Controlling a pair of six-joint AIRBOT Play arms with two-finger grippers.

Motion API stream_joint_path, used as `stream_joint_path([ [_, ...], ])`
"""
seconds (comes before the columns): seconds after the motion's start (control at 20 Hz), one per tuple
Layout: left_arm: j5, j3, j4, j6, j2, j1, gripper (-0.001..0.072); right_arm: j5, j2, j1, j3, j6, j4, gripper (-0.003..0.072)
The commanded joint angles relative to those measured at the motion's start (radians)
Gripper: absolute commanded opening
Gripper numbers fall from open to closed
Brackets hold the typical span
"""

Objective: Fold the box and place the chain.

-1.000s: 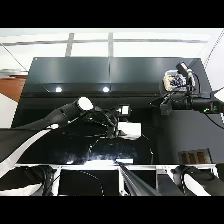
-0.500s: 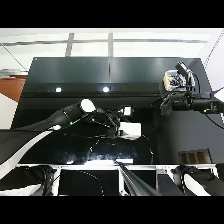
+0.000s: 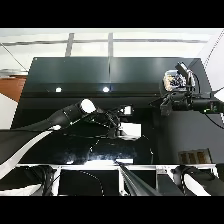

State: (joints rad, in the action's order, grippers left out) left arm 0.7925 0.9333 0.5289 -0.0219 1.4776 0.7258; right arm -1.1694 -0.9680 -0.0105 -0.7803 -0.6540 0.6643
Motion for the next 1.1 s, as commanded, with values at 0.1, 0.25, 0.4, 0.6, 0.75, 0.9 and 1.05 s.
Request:
stream_joint_path([
  [0.1, 0.001, 0.001, 0.01, 0.007, -0.013, -0.003, 0.0715, -0.001, 0.0, 0.0, -0.001, 0.0, 0.0, 0.0027],
  [0.25, 0.0, 0.001, 0.01, 0.027, -0.031, -0.004, 0.0715, -0.001, 0.0, 0.0, -0.001, 0.0, 0.0, 0.0028],
  [0.4, 0.012, 0.001, 0.016, 0.082, -0.04, -0.009, 0.0715, -0.001, 0.0, 0.0, -0.001, 0.0, 0.0, 0.0028],
  [0.6, 0.027, 0.0, 0.048, 0.082, -0.038, -0.002, 0.0715, 0.0, 0.0, 0.0, -0.001, 0.0, 0.0, 0.0028],
  [0.75, 0.02, 0.0, 0.064, 0.082, -0.037, -0.002, 0.0715, 0.0, 0.0, 0.0, -0.001, 0.0, 0.0, 0.0028],
  [0.9, 0.019, 0.0, 0.066, 0.082, -0.029, -0.002, 0.0715, 0.0, 0.0, 0.0, -0.001, 0.0, 0.0, 0.0027],
  [1.05, 0.024, 0.0, 0.064, 0.082, -0.017, -0.001, 0.0715, 0.0, 0.0, 0.0, -0.001, 0.0, 0.0, 0.0027],
])
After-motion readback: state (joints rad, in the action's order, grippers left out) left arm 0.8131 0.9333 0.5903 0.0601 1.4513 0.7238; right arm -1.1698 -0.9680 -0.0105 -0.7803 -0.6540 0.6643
